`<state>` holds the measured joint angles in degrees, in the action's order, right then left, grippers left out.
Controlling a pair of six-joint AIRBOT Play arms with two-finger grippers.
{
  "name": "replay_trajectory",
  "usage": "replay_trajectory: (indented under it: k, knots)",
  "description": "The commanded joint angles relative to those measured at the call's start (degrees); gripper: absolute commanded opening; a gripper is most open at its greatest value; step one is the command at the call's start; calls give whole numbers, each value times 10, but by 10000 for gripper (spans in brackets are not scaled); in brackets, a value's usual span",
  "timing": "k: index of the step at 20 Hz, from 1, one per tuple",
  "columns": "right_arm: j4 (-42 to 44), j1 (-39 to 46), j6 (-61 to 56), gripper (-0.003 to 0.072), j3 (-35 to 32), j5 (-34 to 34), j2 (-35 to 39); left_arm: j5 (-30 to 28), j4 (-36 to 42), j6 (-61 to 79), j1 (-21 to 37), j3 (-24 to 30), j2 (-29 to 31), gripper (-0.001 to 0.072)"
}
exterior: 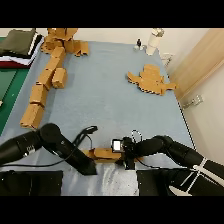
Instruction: Fold the box.
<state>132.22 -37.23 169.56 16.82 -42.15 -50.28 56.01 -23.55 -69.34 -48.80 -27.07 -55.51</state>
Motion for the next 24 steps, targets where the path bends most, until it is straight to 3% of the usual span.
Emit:
replay_trajectory:
  k: [1, 4, 8, 13, 20, 24]
  knots:
    - [0, 0, 0, 493, 0, 0, 0, -191, 179, 22, -89, 16, -3, 12]
    - [0, 0, 0, 493, 0, 0, 0, -301, 203, 58, -81, 16, -3, 13]
    - [0, 0, 0, 494, 0, 0, 0, -419, 163, 71, -79, 15, -3, 12]
    - [0, 0, 0, 493, 0, 0, 0, -503, 145, 72, -79, 15, -7, 12]
    - [0, 0, 0, 494, 0, 0, 0, -455, 145, 68, -78, -3, -95, 12]
    - [0, 0, 0, 494, 0, 0, 0, -428, 115, 70, -43, -4, -106, 12]
